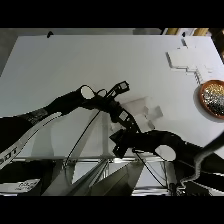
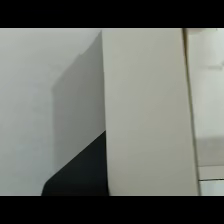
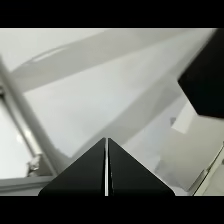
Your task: Fold the box and place the chain.
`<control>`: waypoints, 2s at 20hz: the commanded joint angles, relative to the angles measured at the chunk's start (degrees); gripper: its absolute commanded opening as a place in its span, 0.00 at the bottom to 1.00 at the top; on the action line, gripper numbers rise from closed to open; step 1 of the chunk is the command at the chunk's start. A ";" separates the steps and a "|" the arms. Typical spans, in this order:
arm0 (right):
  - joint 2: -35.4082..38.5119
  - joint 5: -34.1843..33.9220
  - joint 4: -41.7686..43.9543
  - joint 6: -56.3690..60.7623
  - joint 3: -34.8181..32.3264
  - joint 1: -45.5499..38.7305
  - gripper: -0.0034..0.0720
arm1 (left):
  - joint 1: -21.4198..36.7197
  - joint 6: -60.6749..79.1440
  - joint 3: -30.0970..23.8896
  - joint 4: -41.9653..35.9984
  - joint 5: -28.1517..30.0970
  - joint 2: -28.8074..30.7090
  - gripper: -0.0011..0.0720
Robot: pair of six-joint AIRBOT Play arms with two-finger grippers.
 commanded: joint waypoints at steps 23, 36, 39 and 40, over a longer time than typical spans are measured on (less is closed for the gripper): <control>20.61 41.86 -35.30 13.33 8.68 -31.65 0.06 | -0.02 21.20 0.07 4.72 -4.90 -0.22 0.02; 19.89 41.70 -35.32 13.33 8.68 -31.65 0.06 | -3.41 21.11 0.07 2.82 2.40 0.57 0.01; 19.89 41.68 -35.32 13.33 8.68 -31.65 0.06 | -5.70 21.14 0.04 3.34 8.57 1.09 0.01; 19.89 41.64 -35.32 13.33 8.68 -31.65 0.06 | -5.86 21.14 0.04 3.30 8.87 0.92 0.01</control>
